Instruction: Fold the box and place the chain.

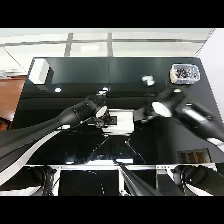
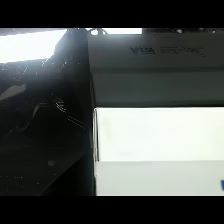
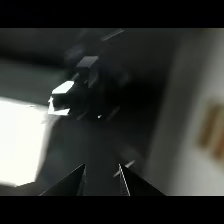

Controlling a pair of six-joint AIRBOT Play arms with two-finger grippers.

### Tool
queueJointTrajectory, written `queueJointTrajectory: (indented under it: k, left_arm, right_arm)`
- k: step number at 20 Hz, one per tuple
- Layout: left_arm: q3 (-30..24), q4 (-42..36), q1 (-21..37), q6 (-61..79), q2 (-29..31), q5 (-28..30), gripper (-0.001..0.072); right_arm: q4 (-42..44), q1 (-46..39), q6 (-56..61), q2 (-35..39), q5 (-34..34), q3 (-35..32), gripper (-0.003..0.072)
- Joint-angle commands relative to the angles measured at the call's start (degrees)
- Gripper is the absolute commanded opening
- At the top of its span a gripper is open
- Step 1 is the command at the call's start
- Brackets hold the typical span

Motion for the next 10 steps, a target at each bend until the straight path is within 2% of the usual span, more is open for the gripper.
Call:
queueJointTrajectory:
  k: [1, 3, 5, 7, 10]
  left_arm:
    - [0.0, 0.0, 0.0, 0.0, 0.0, 0.1, 0.0027]
    - [0.0, 0.1, 0.0, 0.0, 0.0, 0.0, 0.0027]
    - [0.0, 0.1, 0.0, 0.0, 0.0, 0.0, 0.0027]
    - [0.0, 0.2, 0.0, 0.0, 0.0, 0.1, 0.0028]
    - [0.0, 0.2, 0.0, 0.0, 0.0, 0.0, 0.0027]
  right_arm:
    - [-20.0, -3.7, -0.9, 6.1, 2.1, -0.2, 0.0259]
    - [-26.7, -9.0, -0.9, 6.1, -5.5, -1.8, 0.0258]
    - [-26.2, -17.1, -0.1, 5.9, -19.3, -5.2, 0.0264]
    - [-22.4, -25.9, 4.5, 4.0, -31.8, -8.1, 0.0709]
    - [-7.2, -38.7, 3.0, -5.9, -40.3, -5.2, 0.0708]
